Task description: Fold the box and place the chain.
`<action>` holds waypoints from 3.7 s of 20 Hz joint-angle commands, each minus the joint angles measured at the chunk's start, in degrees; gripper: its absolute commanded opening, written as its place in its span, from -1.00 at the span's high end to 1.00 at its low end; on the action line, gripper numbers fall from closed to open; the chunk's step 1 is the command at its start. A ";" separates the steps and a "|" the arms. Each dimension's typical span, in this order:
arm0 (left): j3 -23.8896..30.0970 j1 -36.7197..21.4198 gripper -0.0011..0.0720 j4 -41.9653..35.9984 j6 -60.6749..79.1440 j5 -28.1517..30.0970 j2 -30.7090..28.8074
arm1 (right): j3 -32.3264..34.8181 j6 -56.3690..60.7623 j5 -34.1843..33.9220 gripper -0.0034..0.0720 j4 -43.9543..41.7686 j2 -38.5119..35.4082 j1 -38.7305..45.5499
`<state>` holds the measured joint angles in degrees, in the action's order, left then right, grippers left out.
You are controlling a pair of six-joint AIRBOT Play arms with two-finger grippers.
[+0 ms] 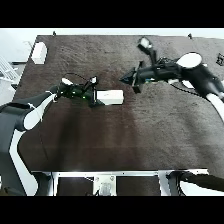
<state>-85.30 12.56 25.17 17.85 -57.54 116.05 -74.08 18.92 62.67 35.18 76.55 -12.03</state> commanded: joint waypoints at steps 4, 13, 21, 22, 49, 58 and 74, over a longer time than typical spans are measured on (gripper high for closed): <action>-0.02 0.00 0.10 -2.69 0.13 -0.44 -0.09 | 16.57 3.39 -6.43 0.88 0.04 -14.86 1.51; 0.17 -3.58 0.93 -1.51 -16.11 4.87 -15.32 | 19.63 4.61 -8.94 0.88 -0.13 -15.72 1.51; 0.31 -18.45 0.93 10.75 -37.24 17.07 -29.18 | 19.67 6.45 -9.20 0.88 -0.17 -15.69 1.51; 0.81 -20.76 0.93 12.37 -38.73 17.25 -29.27 | 19.69 6.47 -9.20 0.88 -0.17 -15.69 1.51; 14.10 -38.71 0.91 12.72 -42.82 38.25 -15.76 | 24.28 8.13 -11.21 0.88 -3.26 -15.65 1.40; 11.30 -38.71 -0.90 15.82 -44.17 33.79 -14.01 | 24.28 8.13 -11.93 0.53 -3.65 -15.65 1.40; 11.26 -40.54 0.82 15.04 -46.29 5.40 -41.79 | 24.26 11.63 -11.98 0.46 -3.65 -16.26 1.51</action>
<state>-74.02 -27.88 43.83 -28.38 -42.04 81.08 -49.82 28.08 50.72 31.57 60.66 -10.57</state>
